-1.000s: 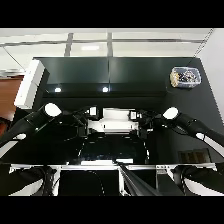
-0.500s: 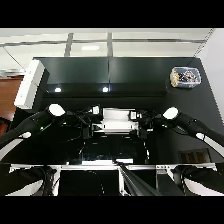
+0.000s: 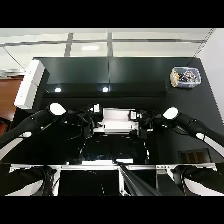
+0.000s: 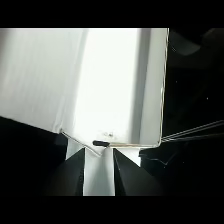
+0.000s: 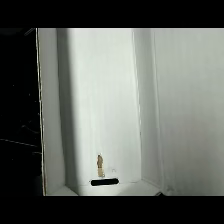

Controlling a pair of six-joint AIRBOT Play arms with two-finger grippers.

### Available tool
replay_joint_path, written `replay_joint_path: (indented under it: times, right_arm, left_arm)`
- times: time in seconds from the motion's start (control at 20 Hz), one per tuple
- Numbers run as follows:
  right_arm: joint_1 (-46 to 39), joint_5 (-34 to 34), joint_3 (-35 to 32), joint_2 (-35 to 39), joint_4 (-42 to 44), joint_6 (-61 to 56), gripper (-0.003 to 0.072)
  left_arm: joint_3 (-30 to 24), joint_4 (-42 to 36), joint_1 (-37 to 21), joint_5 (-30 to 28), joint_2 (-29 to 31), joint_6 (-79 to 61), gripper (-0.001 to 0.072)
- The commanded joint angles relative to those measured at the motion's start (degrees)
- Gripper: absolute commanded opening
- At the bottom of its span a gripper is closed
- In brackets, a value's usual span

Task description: Fold the box and place the chain.

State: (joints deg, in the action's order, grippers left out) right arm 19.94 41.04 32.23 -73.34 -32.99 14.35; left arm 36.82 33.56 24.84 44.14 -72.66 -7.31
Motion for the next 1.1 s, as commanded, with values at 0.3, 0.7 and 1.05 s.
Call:
replay_joint_path:
  times: [0.3,0.7,1.05]
  right_arm:
    - [0.0,0.0,0.0,0.0,0.0,0.0,0.0008]
    - [0.0,0.0,0.0,0.0,0.0,0.0,0.0008]
    - [0.0,0.0,0.0,0.0,0.0,0.0,0.0008]
  left_arm:
    - [0.5,-1.4,1.3,1.6,-0.2,0.5,0.0218]
    - [0.5,-4.9,7.3,-3.3,-3.8,4.6,0.0138]
    - [1.0,-1.9,7.0,-3.1,-3.5,9.1,0.009]
